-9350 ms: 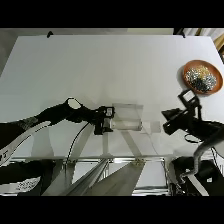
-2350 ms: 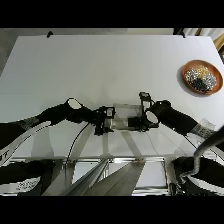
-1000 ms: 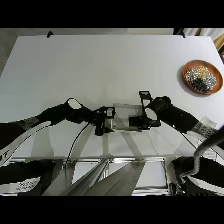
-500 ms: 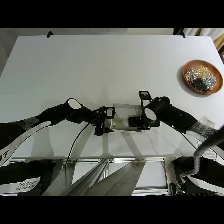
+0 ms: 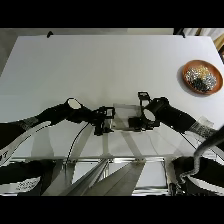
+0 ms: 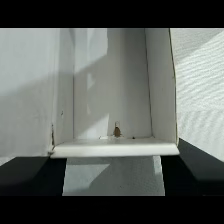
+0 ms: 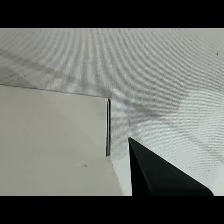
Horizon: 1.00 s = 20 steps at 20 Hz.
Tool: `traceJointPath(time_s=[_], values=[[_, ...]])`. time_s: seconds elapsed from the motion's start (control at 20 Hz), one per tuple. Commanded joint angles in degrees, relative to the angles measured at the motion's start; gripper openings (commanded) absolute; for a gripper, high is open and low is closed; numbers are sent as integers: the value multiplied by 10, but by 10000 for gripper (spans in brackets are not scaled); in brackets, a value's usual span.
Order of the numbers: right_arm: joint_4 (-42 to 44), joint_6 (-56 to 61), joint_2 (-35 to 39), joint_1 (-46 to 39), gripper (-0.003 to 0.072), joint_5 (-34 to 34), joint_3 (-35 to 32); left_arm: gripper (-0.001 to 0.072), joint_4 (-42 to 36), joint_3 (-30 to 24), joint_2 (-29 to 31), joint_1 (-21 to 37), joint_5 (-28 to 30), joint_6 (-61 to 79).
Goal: Fold the box and place the chain.
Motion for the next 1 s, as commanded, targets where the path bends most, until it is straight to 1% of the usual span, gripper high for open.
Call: traceJointPath(time_s=[0.0,0.1,0.2,0.35,0.4,0.55,0.6,0.7,0.75,0.95], values=[[2,2,0,1,247,-3,0,31,-1,0,0,0,0,-1],[2,2,0,1,235,-1,-2,31,-1,0,0,0,0,-1],[2,2,0,1,108,2,-2,31,-1,0,0,0,0,-1],[2,2,-1,2,83,1,-2,31,-1,0,0,0,0,-1],[2,2,-2,2,20,1,-2,31,-1,0,0,0,0,-1],[2,-3,-2,4,19,-1,-2,31,-1,0,0,0,0,-1],[-1,-3,-2,4,100,0,-2,31,-1,0,0,0,0,-1],[-4,-33,-2,4,418,9,-2,31,-1,0,0,0,0,-1],[-5,-52,-2,4,496,16,-2,31,-1,0,0,0,0,-1],[-28,-67,13,4,486,28,-2,31,-1,0,0,0,0,-1]])
